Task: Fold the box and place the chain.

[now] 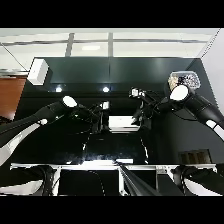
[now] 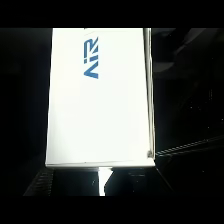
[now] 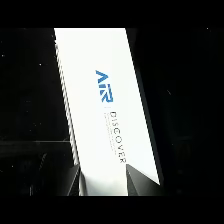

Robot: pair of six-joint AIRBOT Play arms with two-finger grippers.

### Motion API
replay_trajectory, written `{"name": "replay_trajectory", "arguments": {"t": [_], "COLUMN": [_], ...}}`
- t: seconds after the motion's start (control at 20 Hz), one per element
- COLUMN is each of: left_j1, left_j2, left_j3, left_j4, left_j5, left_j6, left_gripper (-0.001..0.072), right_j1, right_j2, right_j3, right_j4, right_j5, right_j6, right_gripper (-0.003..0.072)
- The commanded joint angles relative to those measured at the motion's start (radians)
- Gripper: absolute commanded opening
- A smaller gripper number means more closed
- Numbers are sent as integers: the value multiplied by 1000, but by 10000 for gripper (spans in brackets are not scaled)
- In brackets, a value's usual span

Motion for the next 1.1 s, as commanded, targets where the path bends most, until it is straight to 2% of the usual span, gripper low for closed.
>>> {"name": "replay_trajectory", "arguments": {"t": [0.0, 1.05], "left_j1": [-1, -1], "left_j2": [-1, -1], "left_j3": [0, 0], "left_j4": [0, 0], "left_j5": [0, 0], "left_j6": [0, 0], "left_gripper": [485, 485], "right_j1": [3, 3], "right_j2": [0, 0], "right_j3": [0, -2], "right_j4": [-10, -51], "right_j5": [5, 11], "right_j6": [3, 3], "right_gripper": [305, 305]}}
